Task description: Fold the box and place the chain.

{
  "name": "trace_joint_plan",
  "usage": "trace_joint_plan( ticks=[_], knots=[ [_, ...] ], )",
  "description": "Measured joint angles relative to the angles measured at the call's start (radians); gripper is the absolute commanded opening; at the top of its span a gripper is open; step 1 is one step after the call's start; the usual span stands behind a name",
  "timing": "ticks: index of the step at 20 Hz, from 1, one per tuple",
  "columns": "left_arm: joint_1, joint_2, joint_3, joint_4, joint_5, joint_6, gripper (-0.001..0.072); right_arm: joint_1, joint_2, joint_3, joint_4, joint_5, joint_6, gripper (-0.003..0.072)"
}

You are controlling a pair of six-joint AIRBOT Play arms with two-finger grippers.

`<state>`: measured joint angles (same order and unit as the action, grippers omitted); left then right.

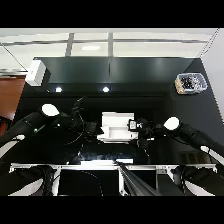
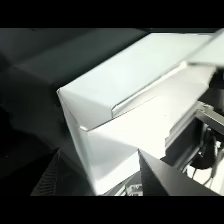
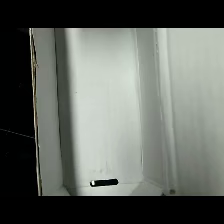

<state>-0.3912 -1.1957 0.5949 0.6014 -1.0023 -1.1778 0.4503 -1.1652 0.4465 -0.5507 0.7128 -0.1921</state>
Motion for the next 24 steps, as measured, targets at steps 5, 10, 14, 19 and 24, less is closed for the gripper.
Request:
trace_joint_plan(
  ticks=[5,10,14,19,24],
  knots=[
    [-0.092,0.0,0.035,0.041,0.053,-0.107,0.0465,0.0,0.0,0.0,0.0,0.0,0.0,0.0408],
    [-0.115,0.0,0.045,0.072,0.041,-0.175,0.0462,0.0,0.0,0.0,0.0,-0.001,0.0,0.0408],
    [-0.153,0.0,0.068,0.14,0.053,-0.25,0.0408,0.0,0.0,0.0,0.0,-0.003,0.0,0.0408],
    [-0.251,-0.019,0.138,0.335,0.1,-0.428,0.0408,0.0,0.0,0.0,0.0,-0.004,0.0,0.0408],
    [-0.348,-0.038,0.206,0.556,0.086,-0.666,0.0408,0.0,0.0,0.0,0.0,-0.004,0.0,0.0408]
  ],
)
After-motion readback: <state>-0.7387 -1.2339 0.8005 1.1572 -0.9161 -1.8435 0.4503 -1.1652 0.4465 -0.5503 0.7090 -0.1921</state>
